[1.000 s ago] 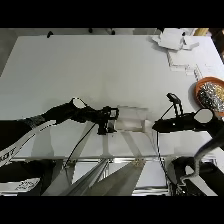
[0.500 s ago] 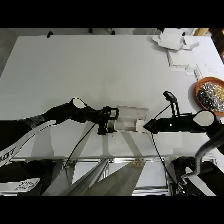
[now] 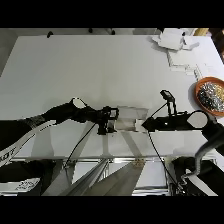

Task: Fold the box and place the chain.

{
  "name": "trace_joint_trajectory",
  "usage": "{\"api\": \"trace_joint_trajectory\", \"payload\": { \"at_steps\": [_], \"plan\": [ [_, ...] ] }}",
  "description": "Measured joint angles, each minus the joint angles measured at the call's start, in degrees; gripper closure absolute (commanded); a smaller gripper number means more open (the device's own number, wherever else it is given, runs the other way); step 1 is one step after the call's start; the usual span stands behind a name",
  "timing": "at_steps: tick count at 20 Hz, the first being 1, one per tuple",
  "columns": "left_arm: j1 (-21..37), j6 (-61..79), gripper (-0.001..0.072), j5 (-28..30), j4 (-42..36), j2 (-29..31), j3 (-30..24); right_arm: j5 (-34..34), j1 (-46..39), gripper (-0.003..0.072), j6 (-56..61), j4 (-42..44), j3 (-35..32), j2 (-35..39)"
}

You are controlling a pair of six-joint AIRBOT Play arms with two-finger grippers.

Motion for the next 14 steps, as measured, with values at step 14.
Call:
{"api": "trace_joint_trajectory", "payload": {
  "at_steps": [14],
  "plan": [
    [0.00,0.02,0.0455,0.02,-0.02,0.02,0.00,2.75,18.67,0.0291,38.99,-27.10,12.11,-14.19]
  ]
}}
